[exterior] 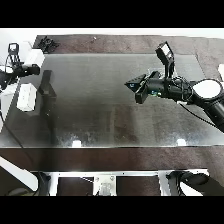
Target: Fold the box and place the chain.
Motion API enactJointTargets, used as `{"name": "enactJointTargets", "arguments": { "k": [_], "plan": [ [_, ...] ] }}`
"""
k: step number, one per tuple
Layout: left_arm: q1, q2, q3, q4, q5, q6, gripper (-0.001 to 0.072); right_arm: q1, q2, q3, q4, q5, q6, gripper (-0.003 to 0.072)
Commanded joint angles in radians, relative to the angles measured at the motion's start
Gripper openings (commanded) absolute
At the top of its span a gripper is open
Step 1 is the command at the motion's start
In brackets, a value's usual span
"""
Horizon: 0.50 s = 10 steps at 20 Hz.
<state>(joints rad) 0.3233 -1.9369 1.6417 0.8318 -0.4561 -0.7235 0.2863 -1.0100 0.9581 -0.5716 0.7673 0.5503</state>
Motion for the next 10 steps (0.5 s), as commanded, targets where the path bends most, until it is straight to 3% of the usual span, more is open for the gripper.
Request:
{"name": "enactJointTargets", "arguments": {
  "k": [1, 6, 7, 9, 10],
  "plan": [
    [0.001, -0.060, 0.051, 0.053, -0.024, -0.066, 0.0020, 0.001, 0.000, -0.001, 0.014, 0.000, 0.000, 0.0002],
    [0.001, -0.081, 0.059, 0.108, 0.026, -0.167, 0.0022, 0.001, -0.001, -0.001, 0.014, -0.001, 0.000, 0.0002],
    [0.001, -0.081, 0.060, 0.108, 0.025, -0.170, 0.0133, 0.001, -0.001, -0.001, 0.014, -0.001, 0.000, 0.0002],
    [-0.010, -0.081, 0.074, 0.097, 0.023, -0.167, 0.0521, 0.001, -0.001, -0.001, 0.014, -0.011, 0.000, 0.0003],
    [-0.011, -0.081, 0.077, 0.104, 0.022, -0.168, 0.0605, 0.001, 0.000, -0.001, 0.014, -0.011, 0.000, 0.0002]
  ]
}}
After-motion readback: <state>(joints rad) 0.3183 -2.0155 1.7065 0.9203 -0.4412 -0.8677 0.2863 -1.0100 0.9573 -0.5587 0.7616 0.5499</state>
